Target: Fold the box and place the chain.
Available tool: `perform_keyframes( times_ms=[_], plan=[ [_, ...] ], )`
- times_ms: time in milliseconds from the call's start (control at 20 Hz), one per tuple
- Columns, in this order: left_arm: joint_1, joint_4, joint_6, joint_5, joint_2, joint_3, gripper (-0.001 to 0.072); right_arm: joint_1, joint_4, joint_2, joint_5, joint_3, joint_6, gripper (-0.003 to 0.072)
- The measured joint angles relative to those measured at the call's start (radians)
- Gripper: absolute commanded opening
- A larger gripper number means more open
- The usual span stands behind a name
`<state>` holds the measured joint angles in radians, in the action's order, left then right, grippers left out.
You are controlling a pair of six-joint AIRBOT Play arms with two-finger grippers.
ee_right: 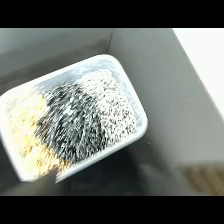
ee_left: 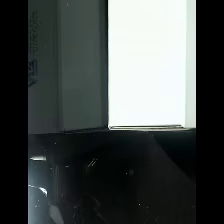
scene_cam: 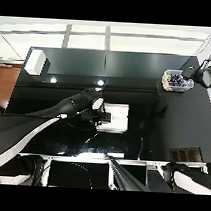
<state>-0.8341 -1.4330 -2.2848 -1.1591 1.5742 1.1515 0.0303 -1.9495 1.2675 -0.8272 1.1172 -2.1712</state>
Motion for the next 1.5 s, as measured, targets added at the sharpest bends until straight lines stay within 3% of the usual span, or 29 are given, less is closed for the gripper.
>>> perform_keyframes(
  times_ms=[250,350,600,650,800,900,950,1200,1500],
  plan=[
    [0.004,0.000,0.000,0.003,0.000,0.000,0.0027,0.148,0.380,0.306,-0.037,0.247,0.352,0.0717],
    [0.008,-0.001,0.000,0.004,0.000,0.000,0.0027,0.167,0.458,0.386,-0.053,0.303,0.434,0.0679],
    [0.016,0.000,0.000,0.006,0.000,0.000,0.0027,0.181,0.540,0.488,-0.057,0.354,0.542,0.0677],
    [0.017,0.000,0.000,0.006,0.000,0.000,0.0027,0.180,0.548,0.499,-0.060,0.357,0.556,0.0592],
    [0.017,0.000,0.000,0.005,0.000,0.000,0.0027,0.176,0.557,0.518,-0.059,0.363,0.581,0.0159],
    [0.018,0.000,0.000,0.005,0.000,0.000,0.0027,0.173,0.561,0.523,-0.067,0.372,0.591,0.0112],
    [0.017,0.001,0.000,0.005,0.000,0.000,0.0027,0.172,0.561,0.524,-0.085,0.382,0.595,0.0008],
    [0.017,0.002,0.000,0.004,0.000,0.000,0.0027,0.170,0.505,0.457,-0.164,0.452,0.645,0.0008],
    [0.018,0.005,0.000,0.003,0.000,0.000,0.0027,0.167,0.500,0.217,-0.240,0.472,0.732,0.0008]
  ],
)
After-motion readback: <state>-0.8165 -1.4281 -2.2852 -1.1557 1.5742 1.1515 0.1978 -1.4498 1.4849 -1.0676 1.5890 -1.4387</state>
